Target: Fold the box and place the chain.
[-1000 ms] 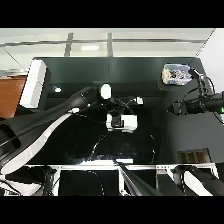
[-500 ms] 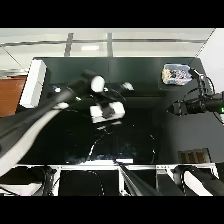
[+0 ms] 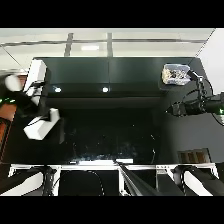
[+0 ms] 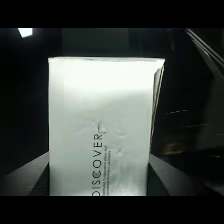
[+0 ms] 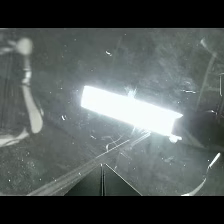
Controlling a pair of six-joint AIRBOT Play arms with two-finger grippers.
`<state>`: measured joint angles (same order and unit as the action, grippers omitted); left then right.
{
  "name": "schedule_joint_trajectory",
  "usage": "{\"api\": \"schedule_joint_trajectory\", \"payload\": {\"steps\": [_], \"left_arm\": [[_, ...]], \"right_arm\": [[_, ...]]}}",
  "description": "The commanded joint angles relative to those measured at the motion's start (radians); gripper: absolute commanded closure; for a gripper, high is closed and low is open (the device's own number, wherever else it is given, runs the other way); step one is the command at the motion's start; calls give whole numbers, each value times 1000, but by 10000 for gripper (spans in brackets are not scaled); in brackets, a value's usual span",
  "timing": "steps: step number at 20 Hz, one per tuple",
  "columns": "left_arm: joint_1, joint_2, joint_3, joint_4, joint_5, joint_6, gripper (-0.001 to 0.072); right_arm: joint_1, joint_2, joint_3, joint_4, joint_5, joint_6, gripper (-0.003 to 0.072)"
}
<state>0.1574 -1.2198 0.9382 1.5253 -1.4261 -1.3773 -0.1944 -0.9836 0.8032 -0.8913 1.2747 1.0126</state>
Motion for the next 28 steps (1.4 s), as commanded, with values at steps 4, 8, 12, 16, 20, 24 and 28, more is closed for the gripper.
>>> {"api": "schedule_joint_trajectory", "payload": {"steps": [4, 8, 12, 16, 20, 24, 28], "left_arm": [[345, 31, -36, -68, 145, 128, 417], [348, -15, -20, -34, 275, 178, 418], [348, -28, -17, -34, 406, 220, 419], [348, -50, -16, -56, 484, 225, 409], [334, -53, 60, -95, 475, 221, -11], [306, -53, 329, -155, 321, 100, -8], [212, -10, 383, -424, 195, 23, 686]], "right_arm": [[0, 0, -8, 3, -32, 2, 668], [0, 0, -8, 3, -45, 9, 668], [0, 0, -8, 4, -58, 13, 668], [0, 0, -8, 5, -84, 28, 668], [5, 0, -8, 12, -83, 31, 668], [5, 0, -8, 54, -100, 31, 668], [5, 0, -19, 52, -215, 9, 668]]}}
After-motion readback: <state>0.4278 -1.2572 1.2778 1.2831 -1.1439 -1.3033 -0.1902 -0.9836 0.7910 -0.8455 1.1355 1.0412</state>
